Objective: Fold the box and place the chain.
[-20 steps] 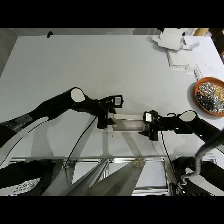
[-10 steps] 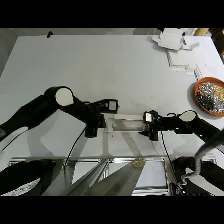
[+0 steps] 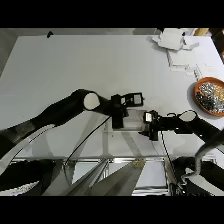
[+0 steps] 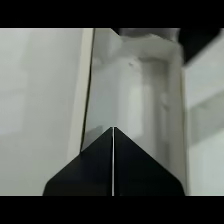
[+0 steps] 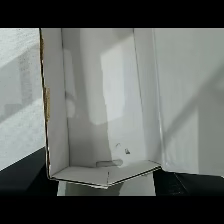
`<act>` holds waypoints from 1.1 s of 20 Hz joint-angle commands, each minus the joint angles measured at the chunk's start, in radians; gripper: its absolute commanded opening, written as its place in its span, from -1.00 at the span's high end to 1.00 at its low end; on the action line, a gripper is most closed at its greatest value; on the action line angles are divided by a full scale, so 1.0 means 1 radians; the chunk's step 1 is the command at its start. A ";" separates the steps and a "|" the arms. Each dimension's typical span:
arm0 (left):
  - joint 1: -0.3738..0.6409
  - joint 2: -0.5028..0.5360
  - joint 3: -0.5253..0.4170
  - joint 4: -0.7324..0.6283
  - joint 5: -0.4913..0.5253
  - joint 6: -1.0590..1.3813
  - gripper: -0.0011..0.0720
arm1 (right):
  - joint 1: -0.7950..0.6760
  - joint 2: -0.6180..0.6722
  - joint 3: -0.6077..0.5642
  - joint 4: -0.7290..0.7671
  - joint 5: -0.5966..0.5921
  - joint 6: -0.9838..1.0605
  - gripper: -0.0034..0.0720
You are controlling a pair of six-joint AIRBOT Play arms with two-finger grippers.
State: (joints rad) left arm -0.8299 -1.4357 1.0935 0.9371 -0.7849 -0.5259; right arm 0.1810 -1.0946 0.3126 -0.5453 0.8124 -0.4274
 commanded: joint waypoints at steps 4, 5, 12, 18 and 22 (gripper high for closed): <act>0.041 -0.227 0.135 0.010 0.028 -0.089 0.96 | 0.000 0.000 0.000 0.000 0.000 0.000 -0.16; 0.046 -0.237 0.135 0.014 0.025 -0.095 0.96 | 0.000 0.000 0.000 0.000 0.000 0.000 -0.16; 0.077 -0.111 0.134 0.201 -0.152 -0.249 0.96 | 0.000 0.000 0.000 0.000 0.000 0.000 -0.16; 0.074 0.039 0.013 0.282 -0.330 -0.287 0.96 | 0.000 0.000 0.000 0.000 0.000 0.000 -0.16; 0.074 0.050 -0.110 0.274 -0.313 -0.281 0.96 | 0.000 0.000 0.000 0.000 0.000 0.000 -0.16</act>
